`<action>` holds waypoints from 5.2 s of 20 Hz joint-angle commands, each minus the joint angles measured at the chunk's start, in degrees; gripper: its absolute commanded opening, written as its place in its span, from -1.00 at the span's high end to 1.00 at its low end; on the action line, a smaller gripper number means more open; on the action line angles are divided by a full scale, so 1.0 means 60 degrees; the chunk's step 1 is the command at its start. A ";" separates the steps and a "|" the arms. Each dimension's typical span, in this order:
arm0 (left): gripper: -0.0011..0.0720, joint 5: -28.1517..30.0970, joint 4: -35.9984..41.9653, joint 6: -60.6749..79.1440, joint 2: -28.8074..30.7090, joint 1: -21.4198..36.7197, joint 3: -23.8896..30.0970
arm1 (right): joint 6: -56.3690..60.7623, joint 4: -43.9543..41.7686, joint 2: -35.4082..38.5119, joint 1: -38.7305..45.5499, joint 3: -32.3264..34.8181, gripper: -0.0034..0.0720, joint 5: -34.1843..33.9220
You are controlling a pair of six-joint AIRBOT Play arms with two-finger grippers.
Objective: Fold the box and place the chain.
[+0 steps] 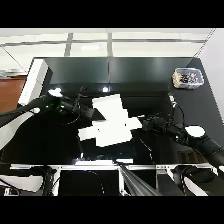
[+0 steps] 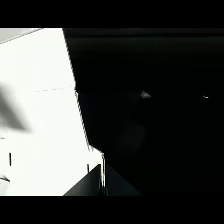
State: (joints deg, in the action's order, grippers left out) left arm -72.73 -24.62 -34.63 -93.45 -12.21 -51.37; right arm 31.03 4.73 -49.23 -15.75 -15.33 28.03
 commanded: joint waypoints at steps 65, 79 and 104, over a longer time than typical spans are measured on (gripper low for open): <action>0.89 0.4364 -0.2918 0.6135 0.1636 -0.2911 0.0477 | -0.4605 0.7034 -0.1344 -0.1563 -0.2568 -0.86 0.1592; 0.89 0.4364 -0.2922 0.6135 0.1636 -0.2911 0.0477 | -0.7355 0.4357 -0.2208 -0.1311 -0.2572 -0.85 0.1741; 0.89 0.4364 -0.2918 0.6135 0.1636 -0.2911 0.0477 | -0.7912 0.4324 -0.3763 -0.0827 -0.2561 -0.85 0.2346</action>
State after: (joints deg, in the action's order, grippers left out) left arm -46.63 -42.13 2.20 -83.64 -29.65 -48.47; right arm -17.12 30.48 -71.72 -20.75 -30.70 42.78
